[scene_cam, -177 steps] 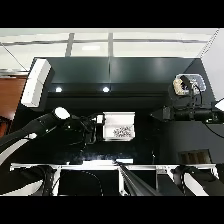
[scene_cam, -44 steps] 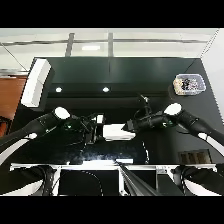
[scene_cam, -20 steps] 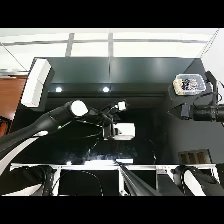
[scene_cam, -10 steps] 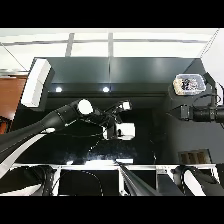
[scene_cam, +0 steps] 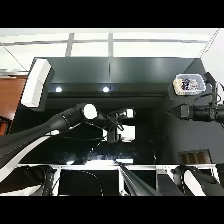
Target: Fold the box and place the chain.
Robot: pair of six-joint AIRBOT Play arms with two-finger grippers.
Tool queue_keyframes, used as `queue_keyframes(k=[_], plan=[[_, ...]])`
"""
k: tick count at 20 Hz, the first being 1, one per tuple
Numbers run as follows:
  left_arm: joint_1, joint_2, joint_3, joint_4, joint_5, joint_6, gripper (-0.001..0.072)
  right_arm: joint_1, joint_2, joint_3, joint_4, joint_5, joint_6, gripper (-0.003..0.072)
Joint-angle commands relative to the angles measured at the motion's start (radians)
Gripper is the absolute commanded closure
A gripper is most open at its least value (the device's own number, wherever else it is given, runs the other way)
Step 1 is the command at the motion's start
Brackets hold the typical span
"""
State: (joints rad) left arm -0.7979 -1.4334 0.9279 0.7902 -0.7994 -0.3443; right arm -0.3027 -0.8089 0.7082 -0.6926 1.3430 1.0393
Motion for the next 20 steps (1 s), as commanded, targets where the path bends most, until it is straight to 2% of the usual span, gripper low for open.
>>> queue_keyframes(k=[1, 4, 5, 6, 8, 9, 12, 16, 20], plan=[[-0.052, -0.03, 0.0, 0.095, 0.053, -0.001, -0.0005, 0.0, 0.0, 0.0, 0.0, -0.005, 0.0, 0.0671], [-0.059, -0.047, 0.0, 0.115, 0.058, -0.004, -0.0003, 0.0, 0.0, 0.0, 0.0, -0.004, 0.0, 0.0671], [-0.059, -0.046, 0.001, 0.16, 0.049, -0.004, 0.0024, 0.0, 0.0, 0.0, 0.0, -0.004, 0.0, 0.0671], [-0.059, -0.042, 0.003, 0.213, 0.027, -0.005, 0.0068, 0.0, 0.0, 0.0, 0.0, -0.005, 0.0, 0.0671], [-0.055, -0.021, 0.026, 0.28, -0.035, -0.137, 0.0273, 0.0, 0.0, 0.0, 0.0, -0.003, 0.0, 0.0671], [-0.05, 0.0, 0.036, 0.308, -0.068, -0.196, 0.0305, 0.0, 0.0, 0.0, 0.001, -0.002, 0.0, 0.0671], [0.012, 0.088, 0.033, 0.436, -0.135, -0.455, 0.0304, 0.0, 0.0, 0.0, 0.001, 0.0, 0.001, 0.0671], [0.224, 0.206, -0.047, 0.625, -0.275, -0.86, 0.0304, 0.0, 0.0, 0.0, 0.001, 0.0, 0.001, 0.0671], [0.571, 0.356, -0.209, 0.798, -0.397, -1.083, 0.0304, 0.0, 0.0, 0.0, 0.0, -0.001, 0.0, 0.0671]])
